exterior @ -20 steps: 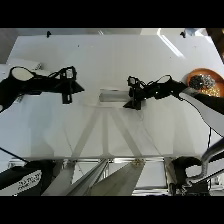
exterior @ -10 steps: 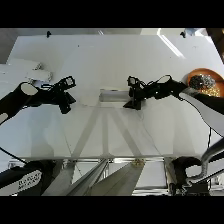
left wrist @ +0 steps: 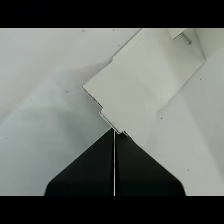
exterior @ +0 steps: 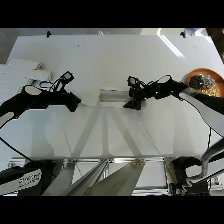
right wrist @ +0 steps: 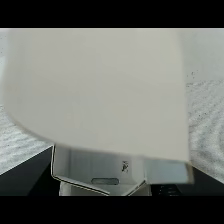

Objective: Fold the box and place the chain.

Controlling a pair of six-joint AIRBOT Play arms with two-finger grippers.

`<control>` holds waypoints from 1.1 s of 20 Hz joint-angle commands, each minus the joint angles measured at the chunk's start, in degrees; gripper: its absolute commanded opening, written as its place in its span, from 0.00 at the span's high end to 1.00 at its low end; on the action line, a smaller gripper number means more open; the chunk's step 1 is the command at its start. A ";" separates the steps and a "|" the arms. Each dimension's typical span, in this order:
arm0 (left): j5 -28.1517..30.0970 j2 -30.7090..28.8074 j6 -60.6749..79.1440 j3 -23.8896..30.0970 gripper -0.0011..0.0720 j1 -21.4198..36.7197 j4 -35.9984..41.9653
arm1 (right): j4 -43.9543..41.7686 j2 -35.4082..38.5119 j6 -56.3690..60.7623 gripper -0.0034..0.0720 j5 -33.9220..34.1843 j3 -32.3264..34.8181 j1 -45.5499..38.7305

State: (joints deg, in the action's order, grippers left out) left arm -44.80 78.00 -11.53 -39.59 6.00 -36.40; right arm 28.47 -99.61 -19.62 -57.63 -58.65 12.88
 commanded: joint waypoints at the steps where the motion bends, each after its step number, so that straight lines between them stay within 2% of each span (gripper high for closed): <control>1: -1.42 1.90 -2.03 0.02 0.98 -1.66 2.49 | 0.00 -0.04 0.02 0.49 0.00 -0.02 0.02; 6: -2.56 2.32 -2.86 0.02 0.98 -3.26 4.76 | 0.00 -0.04 0.02 0.49 0.00 -0.02 0.02; 10: 0.35 2.43 -5.90 0.02 0.98 -3.26 4.90 | 0.00 -0.04 0.02 0.49 0.00 -0.02 0.02; 12: -0.02 2.97 -5.90 0.02 0.98 -3.43 4.90 | 0.00 -0.04 0.02 0.49 0.00 -0.02 0.02; 17: -0.17 4.42 -7.02 0.02 0.98 -6.51 5.25 | 0.00 -0.04 0.02 0.49 0.00 -0.02 0.02; 22: -0.39 4.28 -7.85 0.00 0.98 -6.32 10.32 | 0.00 -0.04 0.02 0.49 0.00 -0.02 0.02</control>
State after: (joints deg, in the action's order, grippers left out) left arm -45.28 82.24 -18.87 -39.59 -0.14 -28.80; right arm 28.47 -99.61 -19.62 -57.63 -58.67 12.88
